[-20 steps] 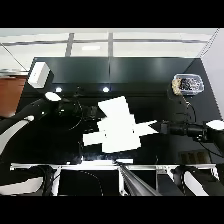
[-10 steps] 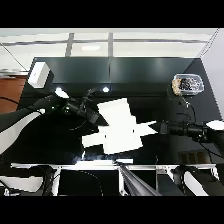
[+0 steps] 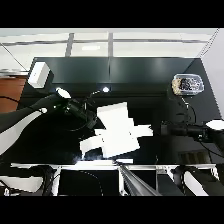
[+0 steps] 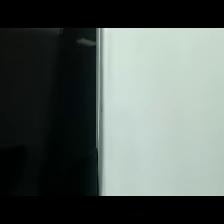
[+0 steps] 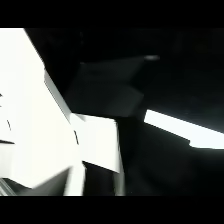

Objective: Fold the box and place the chain.

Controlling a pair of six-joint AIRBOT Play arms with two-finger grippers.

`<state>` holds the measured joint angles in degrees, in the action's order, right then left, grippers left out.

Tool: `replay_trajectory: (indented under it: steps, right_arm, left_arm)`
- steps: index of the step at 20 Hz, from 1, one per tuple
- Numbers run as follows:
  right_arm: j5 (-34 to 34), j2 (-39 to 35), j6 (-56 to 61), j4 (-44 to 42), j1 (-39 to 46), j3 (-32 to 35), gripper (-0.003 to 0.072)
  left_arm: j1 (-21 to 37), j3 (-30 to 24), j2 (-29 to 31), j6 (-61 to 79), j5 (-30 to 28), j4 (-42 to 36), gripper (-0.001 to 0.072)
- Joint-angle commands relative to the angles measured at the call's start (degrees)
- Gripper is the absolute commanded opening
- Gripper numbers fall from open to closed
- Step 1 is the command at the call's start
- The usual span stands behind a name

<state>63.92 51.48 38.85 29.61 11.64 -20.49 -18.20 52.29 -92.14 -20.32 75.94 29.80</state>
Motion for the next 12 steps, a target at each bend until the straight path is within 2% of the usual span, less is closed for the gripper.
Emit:
replay_trajectory:
  steps: [1,3,5,7,9,12]
  right_arm:
    - [1.25,-0.04,6.84,11.37,1.22,-5.29,0.0668]
    - [3.96,-0.04,6.75,18.23,2.25,-11.58,0.0668]
    - [4.26,-0.04,6.14,24.72,2.27,-17.49,0.0668]
    - [1.88,-0.04,6.16,27.89,2.27,-21.77,0.0668]
    - [3.10,-0.04,7.96,25.66,2.12,-23.65,0.0668]
    - [0.79,-0.02,7.85,21.81,1.51,-23.67,0.0668]
  left_arm:
    - [-0.33,2.16,1.64,1.99,0.31,3.13,0.0025]
    - [-1.31,3.37,4.94,1.99,-1.42,5.44,0.0023]
    - [-4.44,3.32,10.49,1.97,-4.37,12.74,0.0022]
    - [-8.35,2.10,16.22,1.99,-10.91,16.55,0.0023]
    - [-11.13,-1.90,20.22,4.28,-21.90,12.52,0.0025]
    - [-12.48,-6.60,20.15,13.66,-24.94,11.98,0.0026]
